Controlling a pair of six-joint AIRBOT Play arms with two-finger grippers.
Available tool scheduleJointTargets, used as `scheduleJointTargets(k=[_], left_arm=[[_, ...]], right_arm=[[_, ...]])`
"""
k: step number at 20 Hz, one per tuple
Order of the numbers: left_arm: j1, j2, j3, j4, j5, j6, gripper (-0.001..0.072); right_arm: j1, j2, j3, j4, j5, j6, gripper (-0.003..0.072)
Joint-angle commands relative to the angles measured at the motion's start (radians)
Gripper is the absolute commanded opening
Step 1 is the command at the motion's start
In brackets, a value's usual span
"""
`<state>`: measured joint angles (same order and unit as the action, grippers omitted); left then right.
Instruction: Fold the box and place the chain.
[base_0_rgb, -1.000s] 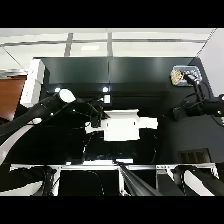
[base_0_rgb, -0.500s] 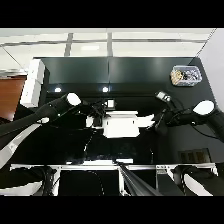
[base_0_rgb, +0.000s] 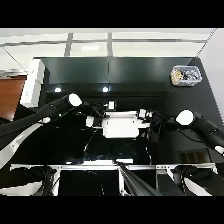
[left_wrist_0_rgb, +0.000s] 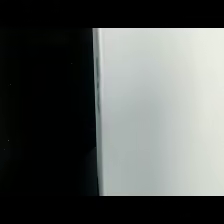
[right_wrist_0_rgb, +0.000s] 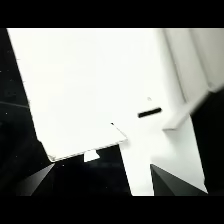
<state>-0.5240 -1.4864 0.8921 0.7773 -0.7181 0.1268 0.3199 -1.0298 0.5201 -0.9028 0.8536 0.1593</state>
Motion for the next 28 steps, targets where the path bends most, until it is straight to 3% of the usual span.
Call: scheduleJointTargets(k=[1, 5, 8, 11, 20, 28], left_arm=[[0.0, 0.0, 0.0, 0.003, 0.001, 0.0, 0.0028], [0.0, 0.0, 0.0, 0.003, 0.001, 0.0, 0.0029], [0.0, 0.0, 0.0, 0.003, 0.001, 0.0, 0.0029], [0.0, 0.0, 0.0, 0.003, 0.001, 0.0, 0.0029], [0.0, 0.0, 0.0, 0.0, 0.001, 0.0, 0.0029], [0.0, 0.0, 0.0, 0.0, 0.002, 0.0, 0.0029]], right_arm=[[0.069, -0.008, -0.009, -0.006, -0.033, -0.091, 0.0671], [0.097, -0.032, -0.009, -0.006, -0.056, -0.121, 0.0671], [0.138, -0.032, -0.008, 0.003, -0.154, -0.131, 0.0671], [0.145, -0.032, -0.005, 0.103, -0.221, -0.131, 0.0672], [0.11, -0.032, 0.086, 0.135, -0.177, -0.13, 0.0672], [0.012, -0.032, 0.089, 0.143, -0.184, -0.171, 0.0672]])
